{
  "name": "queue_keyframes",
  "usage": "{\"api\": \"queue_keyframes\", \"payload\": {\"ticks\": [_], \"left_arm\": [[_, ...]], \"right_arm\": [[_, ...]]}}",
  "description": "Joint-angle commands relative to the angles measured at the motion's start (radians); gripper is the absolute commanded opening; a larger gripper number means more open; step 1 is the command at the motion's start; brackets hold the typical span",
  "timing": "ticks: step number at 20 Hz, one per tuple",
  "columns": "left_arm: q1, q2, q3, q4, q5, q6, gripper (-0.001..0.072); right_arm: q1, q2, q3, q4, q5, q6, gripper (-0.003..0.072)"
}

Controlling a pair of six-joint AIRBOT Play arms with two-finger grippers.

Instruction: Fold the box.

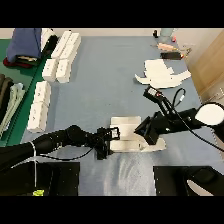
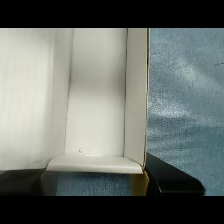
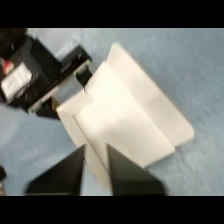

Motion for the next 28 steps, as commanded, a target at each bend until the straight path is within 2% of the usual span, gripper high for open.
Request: {"api": "queue_keyframes", "payload": {"ticks": [1,2,3,5,7,8,10,15,17,19,24,28], "left_arm": [[0.0,0.0,0.001,0.0,0.0,0.0,0.0465],[0.0,0.0,0.001,0.0,0.0,0.0,0.0465],[0.0,0.0,0.001,0.0,0.0,0.0,0.0465],[0.0,0.0,0.001,0.0,0.0,0.0,0.0465],[0.0,0.0,0.001,0.0,0.0,0.0,0.0465],[0.0,0.0,0.001,0.0,0.0,0.0,0.0465],[0.0,0.0,0.001,0.0,0.0,0.0,0.0465],[0.0,0.0,0.001,0.0,0.0,0.0,0.0465],[0.0,0.0,0.001,0.0,0.0,0.0,0.0465],[0.0,0.0,0.001,0.0,0.0,0.0,0.0465],[0.0,0.0,0.001,0.0,0.0,0.0,0.0465],[0.0,0.0,0.001,0.0,0.0,0.0,0.0465]], "right_arm": [[0.0,0.134,-0.055,-0.18,0.132,-0.005,0.0429],[0.0,0.156,-0.09,-0.232,0.14,-0.025,0.0496],[0.0,0.169,-0.125,-0.269,0.136,-0.078,0.0529],[0.001,0.172,-0.201,-0.334,0.097,-0.222,0.0529],[0.011,0.167,-0.262,-0.347,-0.004,-0.361,0.0529],[0.023,0.165,-0.288,-0.346,-0.074,-0.407,0.0572],[0.042,0.142,-0.315,-0.333,-0.159,-0.446,0.0592],[0.079,0.046,-0.318,-0.285,-0.232,-0.488,0.0584],[0.083,0.043,-0.317,-0.285,-0.26,-0.512,0.0511],[0.083,0.043,-0.317,-0.259,-0.266,-0.52,0.0506],[0.083,0.043,-0.318,-0.145,-0.271,-0.583,0.0208],[0.083,0.039,-0.318,-0.108,-0.298,-0.62,0.0193]]}}
